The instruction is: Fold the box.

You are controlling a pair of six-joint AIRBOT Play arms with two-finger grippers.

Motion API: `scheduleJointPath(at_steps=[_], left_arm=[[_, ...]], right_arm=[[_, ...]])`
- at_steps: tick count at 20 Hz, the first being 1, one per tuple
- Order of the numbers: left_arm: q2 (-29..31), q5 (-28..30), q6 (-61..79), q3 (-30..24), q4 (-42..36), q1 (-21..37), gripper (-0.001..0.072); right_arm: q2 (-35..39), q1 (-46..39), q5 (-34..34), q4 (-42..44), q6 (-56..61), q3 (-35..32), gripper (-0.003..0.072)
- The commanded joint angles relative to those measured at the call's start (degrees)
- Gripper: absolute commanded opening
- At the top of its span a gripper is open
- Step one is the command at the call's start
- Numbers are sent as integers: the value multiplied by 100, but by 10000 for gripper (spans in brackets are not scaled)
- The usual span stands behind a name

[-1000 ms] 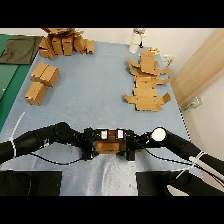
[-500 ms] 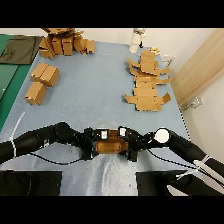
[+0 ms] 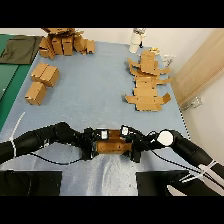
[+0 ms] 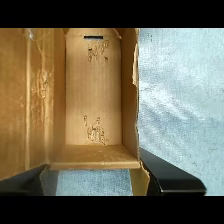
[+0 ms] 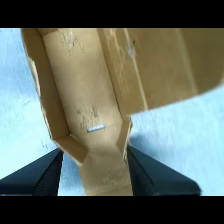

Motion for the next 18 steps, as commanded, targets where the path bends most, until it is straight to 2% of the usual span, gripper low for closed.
scheduleJointPath(at_steps=[1, 4, 8, 10, 11, 12, 13, 15, 16, 18], left_arm=[[0, 0, 2, 4, 2, 4, 597], [0, 0, 2, 4, 2, 4, 596], [0, -7, 2, 4, 2, 4, 596], [0, -55, 2, 4, 2, 4, 596], [0, -66, 2, 4, 2, 4, 596], [0, -66, 2, 4, 2, 4, 597], [0, -66, 2, 4, 2, 4, 597], [0, -61, 2, 4, 2, 4, 597], [0, -61, 2, 4, 2, 4, 596], [0, -63, 2, 4, 4, 4, 597]], right_arm=[[118, 0, 258, -616, 636, 101, 599], [131, 2, 588, -1270, 1023, 439, 599], [127, 2, 793, -1569, 1528, 861, 599], [127, 0, 931, -1888, 2188, 909, 578], [127, 0, 957, -2009, 2671, 911, 511], [127, 0, 955, -2020, 3195, 914, 229], [127, 2, 942, -2015, 3558, 920, 6], [142, 0, 964, -1950, 4207, 920, 4], [181, 0, 1067, -1624, 4463, 920, 3], [380, 0, 1368, -407, 4555, 920, 3]])
